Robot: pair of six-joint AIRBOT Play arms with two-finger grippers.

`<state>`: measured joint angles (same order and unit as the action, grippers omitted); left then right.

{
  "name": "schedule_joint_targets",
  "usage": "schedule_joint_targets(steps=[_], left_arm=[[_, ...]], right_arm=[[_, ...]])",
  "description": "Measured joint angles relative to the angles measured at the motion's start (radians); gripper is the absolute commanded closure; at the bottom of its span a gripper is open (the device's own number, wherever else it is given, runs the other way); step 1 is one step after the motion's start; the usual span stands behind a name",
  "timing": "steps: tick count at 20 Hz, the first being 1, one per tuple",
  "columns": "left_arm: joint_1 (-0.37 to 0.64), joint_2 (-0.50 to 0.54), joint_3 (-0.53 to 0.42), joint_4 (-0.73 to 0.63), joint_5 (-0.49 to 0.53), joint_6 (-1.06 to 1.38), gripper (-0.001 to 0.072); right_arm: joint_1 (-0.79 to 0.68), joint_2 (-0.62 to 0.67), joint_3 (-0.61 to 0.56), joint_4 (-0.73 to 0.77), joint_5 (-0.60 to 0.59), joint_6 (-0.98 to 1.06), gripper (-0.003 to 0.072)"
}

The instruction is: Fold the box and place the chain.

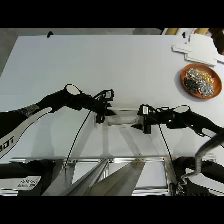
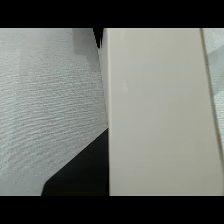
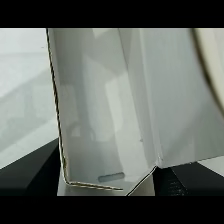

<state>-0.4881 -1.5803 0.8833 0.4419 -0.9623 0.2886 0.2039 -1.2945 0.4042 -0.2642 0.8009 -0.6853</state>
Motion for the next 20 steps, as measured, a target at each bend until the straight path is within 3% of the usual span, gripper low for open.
schedule_joint_targets(steps=[6,7,8,9,20], left_arm=[[0.000,0.000,0.000,0.000,0.000,0.000,0.0699],[0.000,0.000,0.000,0.000,0.000,0.000,0.0699],[0.000,0.000,0.000,0.000,0.000,0.000,0.0699],[0.000,0.000,0.000,-0.001,0.003,0.000,0.0699],[0.000,0.000,0.000,0.000,0.000,0.000,0.0699]], right_arm=[[0.000,0.000,0.000,-0.001,-0.003,0.000,0.0271],[0.000,0.000,0.000,-0.001,-0.003,0.000,0.0200],[0.000,0.000,0.000,-0.002,-0.003,0.000,0.0068],[0.001,0.000,0.000,-0.002,-0.006,0.000,0.0046],[0.000,-0.001,0.001,-0.076,0.039,-0.002,-0.0011]])
